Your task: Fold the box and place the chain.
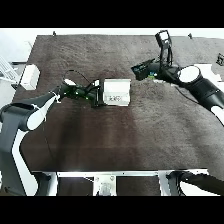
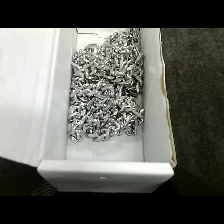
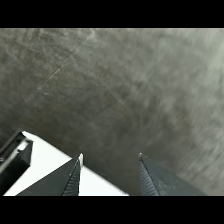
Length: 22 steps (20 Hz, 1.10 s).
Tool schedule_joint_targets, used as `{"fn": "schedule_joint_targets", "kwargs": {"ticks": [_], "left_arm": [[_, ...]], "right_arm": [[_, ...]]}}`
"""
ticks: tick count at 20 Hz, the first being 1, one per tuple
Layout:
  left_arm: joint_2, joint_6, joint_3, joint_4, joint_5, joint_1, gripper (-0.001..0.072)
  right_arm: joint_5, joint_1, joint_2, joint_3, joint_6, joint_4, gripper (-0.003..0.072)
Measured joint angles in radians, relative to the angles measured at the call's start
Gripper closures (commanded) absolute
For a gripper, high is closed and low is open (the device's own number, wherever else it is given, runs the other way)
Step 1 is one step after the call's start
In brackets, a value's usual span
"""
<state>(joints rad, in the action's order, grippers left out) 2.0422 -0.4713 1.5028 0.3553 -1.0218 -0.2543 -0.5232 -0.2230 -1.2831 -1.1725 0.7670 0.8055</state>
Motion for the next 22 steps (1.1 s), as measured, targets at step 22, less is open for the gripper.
{"fn": "schedule_joint_targets", "kwargs": {"ticks": [22], "left_arm": [[0.0,0.0,0.0,0.0,0.0,0.0,0.0239]], "right_arm": [[-0.551,0.143,-0.484,-0.396,-0.51,-0.176,0.0357]]}}
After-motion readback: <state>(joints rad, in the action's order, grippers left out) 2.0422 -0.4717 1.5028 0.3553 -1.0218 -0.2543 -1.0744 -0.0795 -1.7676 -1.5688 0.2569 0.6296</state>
